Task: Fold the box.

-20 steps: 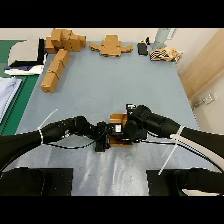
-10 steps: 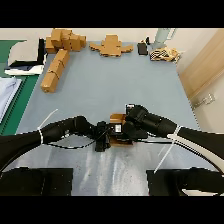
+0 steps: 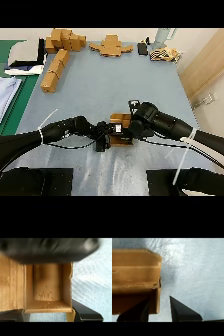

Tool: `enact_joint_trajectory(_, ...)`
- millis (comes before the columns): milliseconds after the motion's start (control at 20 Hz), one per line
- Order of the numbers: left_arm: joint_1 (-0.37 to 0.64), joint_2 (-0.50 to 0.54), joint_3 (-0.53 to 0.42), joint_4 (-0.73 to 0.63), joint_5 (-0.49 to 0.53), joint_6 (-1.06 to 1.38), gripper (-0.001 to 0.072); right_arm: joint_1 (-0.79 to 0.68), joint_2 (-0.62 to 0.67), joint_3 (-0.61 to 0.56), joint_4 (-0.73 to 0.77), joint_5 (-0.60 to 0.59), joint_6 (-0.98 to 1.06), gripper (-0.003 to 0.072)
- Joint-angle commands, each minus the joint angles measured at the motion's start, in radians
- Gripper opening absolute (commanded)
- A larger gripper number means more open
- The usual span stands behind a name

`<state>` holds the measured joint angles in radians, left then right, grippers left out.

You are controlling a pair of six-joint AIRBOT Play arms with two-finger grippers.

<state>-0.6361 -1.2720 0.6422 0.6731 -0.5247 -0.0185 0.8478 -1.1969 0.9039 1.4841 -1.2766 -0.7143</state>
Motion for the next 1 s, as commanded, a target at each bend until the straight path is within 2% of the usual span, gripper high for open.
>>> enact_joint_trajectory(0,0.0,0.0,0.001,0.0,-0.001,0.0,0.0357,0.0,0.047,0.001,-0.007,-0.027,-0.049,0.0373)
enact_joint_trajectory(200,0.0,0.0,0.001,0.0,-0.001,0.0,0.0357,-0.001,0.1,0.001,-0.014,-0.031,-0.094,0.0372)
enact_joint_trajectory(400,0.0,0.0,0.001,0.0,-0.001,0.0,0.0357,-0.009,0.107,0.001,-0.118,-0.129,-0.134,0.0316)
enact_joint_trajectory(550,0.0,0.0,0.001,0.0,-0.001,0.0,0.0357,-0.035,0.107,0.0,-0.217,-0.172,-0.203,0.0148)
enact_joint_trajectory(600,0.0,0.0,0.001,0.0,-0.001,0.0,0.0357,-0.07,0.106,0.0,-0.232,-0.162,-0.251,0.0033)
enact_joint_trajectory(700,0.0,0.0,0.001,0.0,-0.001,0.0,0.0357,-0.22,0.084,0.0,-0.197,-0.087,-0.366,0.0003)
enact_joint_trajectory(800,0.0,0.0,0.001,0.0,-0.001,0.0,0.0357,-0.452,0.03,0.001,-0.016,0.058,-0.507,0.0003)
enact_joint_trajectory(850,0.0,0.0,0.001,0.0,-0.001,0.0,0.0357,-0.587,-0.014,0.001,0.195,0.132,-0.642,0.0003)
enact_joint_trajectory(950,0.0,0.0,0.001,0.0,-0.002,0.0,0.0357,-0.795,-0.126,0.001,0.755,0.181,-1.023,0.0003)
